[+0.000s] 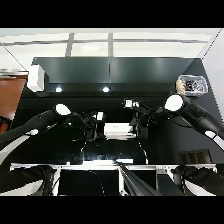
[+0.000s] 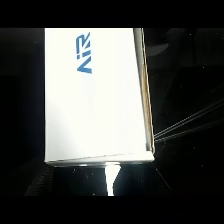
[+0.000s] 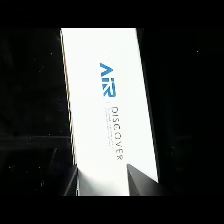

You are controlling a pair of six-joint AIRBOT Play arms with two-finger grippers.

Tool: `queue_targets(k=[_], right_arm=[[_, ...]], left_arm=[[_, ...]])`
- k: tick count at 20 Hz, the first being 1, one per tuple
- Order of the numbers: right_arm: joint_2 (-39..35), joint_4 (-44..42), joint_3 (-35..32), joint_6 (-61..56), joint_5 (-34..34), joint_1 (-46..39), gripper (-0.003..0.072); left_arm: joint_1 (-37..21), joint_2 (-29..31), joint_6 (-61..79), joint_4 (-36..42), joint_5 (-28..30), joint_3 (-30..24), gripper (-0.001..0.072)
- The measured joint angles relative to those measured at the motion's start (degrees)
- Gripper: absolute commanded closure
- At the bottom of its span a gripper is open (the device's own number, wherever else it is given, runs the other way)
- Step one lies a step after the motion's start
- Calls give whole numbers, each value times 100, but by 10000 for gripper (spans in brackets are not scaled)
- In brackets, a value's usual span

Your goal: Fold the box and place the chain.

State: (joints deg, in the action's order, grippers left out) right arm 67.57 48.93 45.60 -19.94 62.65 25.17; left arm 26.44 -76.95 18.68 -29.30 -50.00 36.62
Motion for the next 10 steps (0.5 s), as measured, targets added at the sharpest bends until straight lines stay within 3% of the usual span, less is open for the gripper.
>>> queue_targets(k=[10], right_arm=[[-24,-15,-52,-262,-101,28,254]], left_arm=[[0,2,2,-2,0,0,310]])
